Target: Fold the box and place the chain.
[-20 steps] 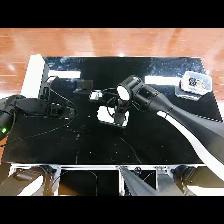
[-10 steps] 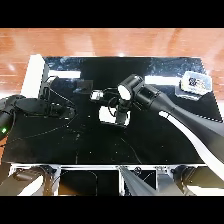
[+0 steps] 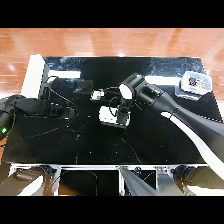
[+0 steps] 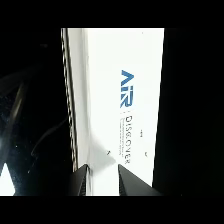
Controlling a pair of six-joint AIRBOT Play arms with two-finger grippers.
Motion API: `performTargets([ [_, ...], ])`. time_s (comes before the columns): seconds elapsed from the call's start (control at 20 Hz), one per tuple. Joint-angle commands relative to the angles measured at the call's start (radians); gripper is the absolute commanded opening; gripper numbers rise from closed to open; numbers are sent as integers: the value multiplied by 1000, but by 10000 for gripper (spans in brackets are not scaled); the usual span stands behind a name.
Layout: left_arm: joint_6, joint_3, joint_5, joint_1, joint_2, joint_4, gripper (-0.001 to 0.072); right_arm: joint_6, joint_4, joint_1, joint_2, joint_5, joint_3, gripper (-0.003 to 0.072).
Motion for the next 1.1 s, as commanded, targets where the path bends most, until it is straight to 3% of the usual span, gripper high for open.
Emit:
performTargets([
  [0.0,0,0,2,-1,0,-1,511,1,2,0,1,0,0,242],
  [0.25,0,0,1,-1,0,-2,511,1,26,1,-5,21,0,243],
  [0.3,0,0,1,-1,0,-6,511,8,28,1,-8,19,0,291],
  [1.05,0,0,2,-1,0,-19,511,24,77,4,-69,18,0,290],
])
